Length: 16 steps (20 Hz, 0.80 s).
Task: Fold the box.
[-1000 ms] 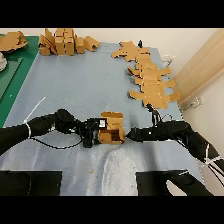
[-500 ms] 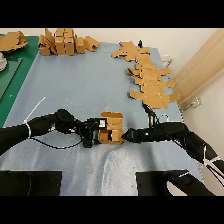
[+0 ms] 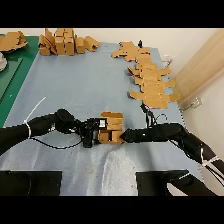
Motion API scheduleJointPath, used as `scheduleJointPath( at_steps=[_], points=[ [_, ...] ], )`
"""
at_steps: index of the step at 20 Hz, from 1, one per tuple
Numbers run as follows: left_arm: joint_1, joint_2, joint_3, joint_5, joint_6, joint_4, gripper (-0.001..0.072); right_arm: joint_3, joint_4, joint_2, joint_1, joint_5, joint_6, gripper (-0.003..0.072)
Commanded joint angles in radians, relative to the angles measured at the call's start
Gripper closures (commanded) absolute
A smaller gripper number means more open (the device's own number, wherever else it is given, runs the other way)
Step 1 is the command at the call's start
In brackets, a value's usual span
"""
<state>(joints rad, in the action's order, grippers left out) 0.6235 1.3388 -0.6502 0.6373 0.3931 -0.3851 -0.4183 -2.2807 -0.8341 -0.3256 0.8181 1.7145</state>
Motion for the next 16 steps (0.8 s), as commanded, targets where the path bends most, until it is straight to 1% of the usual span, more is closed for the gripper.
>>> scheduleJointPath(
  at_steps=[1, 3, 4, 7, 11, 16],
  points=[
    [0.0, 0.0, -0.001, 0.0, 0.0, 0.0, 0.0184, -0.039, 0.272, -0.046, -0.122, -0.027, -0.23, 0.0347],
    [0.0, 0.0, -0.001, 0.0, 0.0, 0.0, 0.0184, -0.098, 0.444, -0.098, -0.219, -0.024, -0.374, 0.0347],
    [0.0, 0.0, -0.001, 0.0, 0.0, 0.0, 0.0184, -0.129, 0.507, -0.122, -0.26, -0.017, -0.436, 0.0346],
    [0.0, 0.0, -0.001, 0.0, 0.0, 0.0, 0.0184, -0.236, 0.641, -0.204, -0.346, 0.063, -0.572, 0.0335],
    [0.0, 0.0, -0.001, 0.0, 0.0, 0.0, 0.0184, -0.369, 0.723, -0.304, -0.409, 0.159, -0.677, 0.0334],
    [0.0, 0.0, -0.001, 0.0, 0.0, 0.0, 0.0184, -0.509, 0.765, -0.435, -0.457, 0.349, -0.861, 0.0335]
  ],
)
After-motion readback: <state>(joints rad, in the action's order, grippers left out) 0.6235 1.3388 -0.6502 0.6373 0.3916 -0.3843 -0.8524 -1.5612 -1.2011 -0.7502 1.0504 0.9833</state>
